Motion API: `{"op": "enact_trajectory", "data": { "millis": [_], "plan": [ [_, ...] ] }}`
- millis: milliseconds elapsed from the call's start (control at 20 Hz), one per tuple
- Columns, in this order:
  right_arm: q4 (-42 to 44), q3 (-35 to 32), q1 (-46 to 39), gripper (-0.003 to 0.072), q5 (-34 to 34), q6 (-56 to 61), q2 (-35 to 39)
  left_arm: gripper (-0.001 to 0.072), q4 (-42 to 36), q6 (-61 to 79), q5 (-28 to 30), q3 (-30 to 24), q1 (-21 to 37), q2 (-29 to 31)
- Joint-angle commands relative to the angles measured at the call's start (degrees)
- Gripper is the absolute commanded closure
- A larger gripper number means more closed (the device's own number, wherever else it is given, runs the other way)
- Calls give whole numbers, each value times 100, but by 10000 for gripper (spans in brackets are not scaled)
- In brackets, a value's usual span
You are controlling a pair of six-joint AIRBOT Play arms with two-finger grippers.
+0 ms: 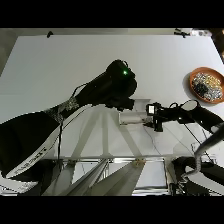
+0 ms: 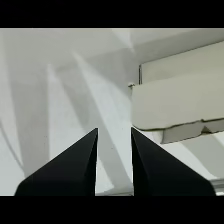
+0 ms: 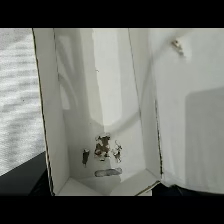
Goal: Fold the box and place the chain.
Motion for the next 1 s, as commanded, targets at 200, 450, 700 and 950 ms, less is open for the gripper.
{"op": "enact_trajectory", "data": {
  "millis": [200,450,700,950],
  "plan": [
    [0,0,0,250,2,0,2,332,-376,-138,-31,4,-184,-33],
    [0,0,0,250,2,0,2,342,-372,-153,-258,-667,-334,153],
    [2,0,0,250,0,0,2,368,-879,-551,-1591,-1425,-264,520],
    [0,0,0,250,0,0,2,358,-835,-984,-1755,-1425,-232,442]
  ]
}}
